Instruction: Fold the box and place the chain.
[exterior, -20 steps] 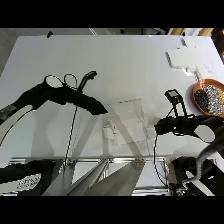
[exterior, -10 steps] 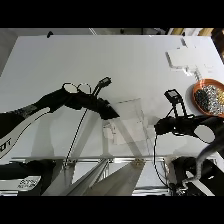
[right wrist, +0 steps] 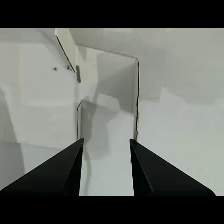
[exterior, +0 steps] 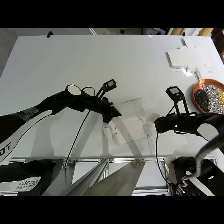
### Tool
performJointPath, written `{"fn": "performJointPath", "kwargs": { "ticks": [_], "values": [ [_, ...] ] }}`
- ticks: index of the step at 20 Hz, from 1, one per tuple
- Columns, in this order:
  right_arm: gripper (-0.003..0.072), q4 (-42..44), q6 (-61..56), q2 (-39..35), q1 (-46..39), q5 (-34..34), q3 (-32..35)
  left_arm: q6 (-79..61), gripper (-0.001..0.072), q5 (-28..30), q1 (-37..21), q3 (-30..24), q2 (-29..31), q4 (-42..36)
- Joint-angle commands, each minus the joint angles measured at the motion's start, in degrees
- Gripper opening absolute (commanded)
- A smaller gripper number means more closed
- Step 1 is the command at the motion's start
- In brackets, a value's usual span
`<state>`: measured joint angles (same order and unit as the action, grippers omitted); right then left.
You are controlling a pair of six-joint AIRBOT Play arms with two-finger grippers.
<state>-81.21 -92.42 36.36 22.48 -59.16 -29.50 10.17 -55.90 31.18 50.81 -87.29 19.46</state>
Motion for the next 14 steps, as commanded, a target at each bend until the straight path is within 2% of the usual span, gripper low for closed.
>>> {"fn": "performJointPath", "kwargs": {
  "ticks": [1, 3, 5, 9, 11, 14],
  "values": [
    [0.0343, -0.3, 3.1, -0.1, 0.1, -3.9, -5.7, -2.7, -0.0002, -1.5, 1.1, 0.0, 4.3, 4.9],
    [0.0343, -2.0, 3.2, -0.1, 0.1, -6.2, -8.7, -2.2, -0.0003, -1.8, 4.4, 0.0, 8.2, 14.3],
    [0.0342, -2.8, 3.2, -0.1, 0.1, -6.9, -9.2, -1.1, -0.0003, 0.7, 7.6, 0.0, 9.6, 18.8],
    [0.0336, -2.3, 4.5, -0.1, 0.1, -8.5, -9.2, -6.1, -0.0003, 6.3, 8.9, 0.0, 6.0, 13.9],
    [0.0306, -2.3, 5.9, -0.1, 0.1, -8.9, -9.2, -9.7, -0.0002, 9.6, 8.9, 0.0, 3.6, 11.3],
    [0.0296, -2.4, 6.0, -0.1, 0.1, -8.9, -9.2, -11.9, -0.0001, 12.2, 8.9, 0.0, 0.9, 11.0]
  ]
}}
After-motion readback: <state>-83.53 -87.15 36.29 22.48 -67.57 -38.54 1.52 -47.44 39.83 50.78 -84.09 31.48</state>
